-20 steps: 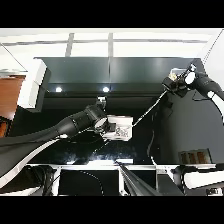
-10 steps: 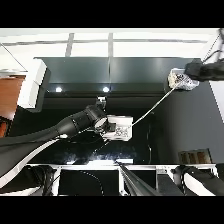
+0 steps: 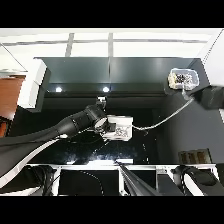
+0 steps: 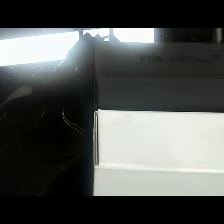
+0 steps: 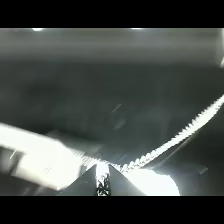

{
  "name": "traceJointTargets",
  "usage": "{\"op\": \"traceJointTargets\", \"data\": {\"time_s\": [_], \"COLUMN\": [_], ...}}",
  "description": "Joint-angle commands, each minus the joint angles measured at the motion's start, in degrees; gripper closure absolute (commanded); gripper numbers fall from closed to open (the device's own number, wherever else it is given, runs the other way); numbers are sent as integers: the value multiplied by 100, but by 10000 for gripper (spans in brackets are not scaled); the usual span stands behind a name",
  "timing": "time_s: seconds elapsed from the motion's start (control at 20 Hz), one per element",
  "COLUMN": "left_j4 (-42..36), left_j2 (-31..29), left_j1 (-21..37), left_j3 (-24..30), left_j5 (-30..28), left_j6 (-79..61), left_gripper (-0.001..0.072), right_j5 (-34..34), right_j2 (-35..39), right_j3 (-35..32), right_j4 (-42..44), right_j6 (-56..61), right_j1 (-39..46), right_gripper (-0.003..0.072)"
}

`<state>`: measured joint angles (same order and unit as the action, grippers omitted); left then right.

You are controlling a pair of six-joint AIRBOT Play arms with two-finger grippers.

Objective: Fold the box and place the chain.

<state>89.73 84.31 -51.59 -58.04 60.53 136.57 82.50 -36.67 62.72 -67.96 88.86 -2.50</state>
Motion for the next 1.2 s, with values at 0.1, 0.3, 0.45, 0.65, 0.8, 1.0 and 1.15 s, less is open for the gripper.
{"op": "traceJointTargets", "data": {"time_s": [0.1, 0.3, 0.45, 0.65, 0.8, 1.0, 1.15], "left_j4": [0, 0, 0, 0, 0, 0, 0], "left_j2": [4, 4, 4, 4, 4, 4, 4], "left_j1": [0, 0, 0, 0, 0, 0, 0], "left_j3": [0, 0, 0, 0, 0, 0, 0], "left_j5": [0, 0, 0, 0, 0, -2, -4], "left_j6": [-2, -2, -2, -2, -2, -2, -2], "left_gripper": [678, 678, 678, 678, 678, 678, 678], "right_j5": [-1137, -2293, -2981, -3434, -3307, -2680, -3047], "right_j2": [114, -350, -942, -1504, -1436, -1014, -1158], "right_j3": [-1593, -2389, -2400, -2400, -2369, -2310, -2317], "right_j4": [1309, 1926, 2011, 2013, 1939, 914, -909], "right_j6": [157, 153, 155, 234, 348, 348, 798], "right_j1": [-1147, -1974, -2518, -2920, -2581, -1032, -81], "right_gripper": [642, 642, 641, 639, 218, 219, 93]}}
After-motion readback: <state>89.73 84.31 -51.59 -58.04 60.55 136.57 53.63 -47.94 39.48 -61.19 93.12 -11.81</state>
